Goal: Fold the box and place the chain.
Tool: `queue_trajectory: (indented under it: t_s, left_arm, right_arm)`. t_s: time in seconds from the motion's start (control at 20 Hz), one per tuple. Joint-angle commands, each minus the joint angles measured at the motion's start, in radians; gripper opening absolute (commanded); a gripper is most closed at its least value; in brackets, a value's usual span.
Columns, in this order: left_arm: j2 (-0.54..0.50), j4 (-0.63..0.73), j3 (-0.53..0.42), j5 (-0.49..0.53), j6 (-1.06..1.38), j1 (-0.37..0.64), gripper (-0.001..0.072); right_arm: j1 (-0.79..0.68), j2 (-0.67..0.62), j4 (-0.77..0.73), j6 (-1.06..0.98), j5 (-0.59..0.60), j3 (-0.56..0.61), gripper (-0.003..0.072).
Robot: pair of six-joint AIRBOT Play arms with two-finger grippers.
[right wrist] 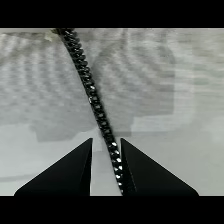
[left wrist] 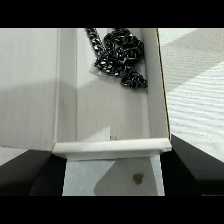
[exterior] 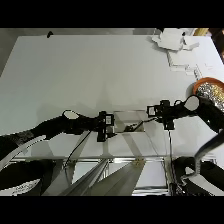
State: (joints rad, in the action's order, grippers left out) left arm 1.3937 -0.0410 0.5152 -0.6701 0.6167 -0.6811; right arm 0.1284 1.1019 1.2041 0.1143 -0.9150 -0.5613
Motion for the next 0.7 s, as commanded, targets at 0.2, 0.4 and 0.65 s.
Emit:
queue_trajectory:
  t_s: [0.2,0.4,0.65]
  left_arm:
    - [-0.001,0.000,0.001,0.000,0.000,0.000,0.0140]
    - [-0.001,0.000,0.001,0.000,0.000,0.000,0.0140]
    - [-0.001,0.000,0.001,0.000,0.000,0.000,0.0140]
  right_arm:
    - [-0.001,0.058,0.016,0.026,0.051,0.003,0.0178]
    - [-0.001,0.080,0.023,0.025,0.039,0.003,0.0112]
    - [0.000,0.013,0.022,0.013,-0.038,0.003,0.0020]
